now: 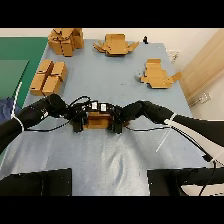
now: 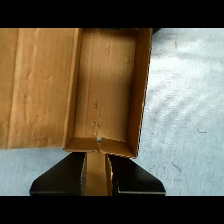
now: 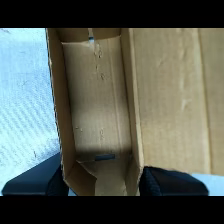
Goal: Fold the box.
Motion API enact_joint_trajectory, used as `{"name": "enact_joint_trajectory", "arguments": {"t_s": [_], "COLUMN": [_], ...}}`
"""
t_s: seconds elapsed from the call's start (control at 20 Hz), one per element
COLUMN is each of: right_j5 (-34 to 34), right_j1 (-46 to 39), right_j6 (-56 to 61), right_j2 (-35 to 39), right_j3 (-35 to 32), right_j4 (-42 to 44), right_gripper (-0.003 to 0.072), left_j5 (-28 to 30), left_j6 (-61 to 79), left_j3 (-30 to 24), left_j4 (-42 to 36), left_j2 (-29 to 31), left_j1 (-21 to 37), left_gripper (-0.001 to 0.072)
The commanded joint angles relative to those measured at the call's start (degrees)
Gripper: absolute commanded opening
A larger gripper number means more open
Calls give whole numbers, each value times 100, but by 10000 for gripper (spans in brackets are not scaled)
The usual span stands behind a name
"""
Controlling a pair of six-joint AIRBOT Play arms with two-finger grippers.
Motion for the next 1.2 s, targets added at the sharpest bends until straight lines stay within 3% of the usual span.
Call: {"name": "enact_joint_trajectory", "arguments": {"t_s": [0.0, 0.65, 0.7, 0.8, 1.0, 1.05, 1.15], "right_j5": [26, 22, 22, 22, 22, 22, 22], "right_j1": [7, 7, 7, 7, 7, 7, 7], "right_j6": [-17, -17, -17, -17, -17, -17, -17], "right_j2": [0, 0, 0, 0, 0, 0, 0], "right_j3": [7, 7, 7, 7, 7, 7, 7], "right_j4": [-4, -4, -4, -4, -4, -4, -4], "right_gripper": [373, 373, 373, 373, 373, 373, 372], "left_j5": [184, 87, 87, 173, 396, 382, 81], "left_j6": [39, 39, 39, -11, -136, -136, -109], "left_j3": [2, 2, 2, 0, 2, 9, 83], "left_j4": [-356, -328, -223, -131, -133, -138, -120], "left_j2": [-2, -9, -9, -7, -7, 2, 72], "left_j1": [-107, -101, -101, -101, -103, -103, -101], "left_gripper": [167, 169, 203, 687, 687, 612, 22]}}
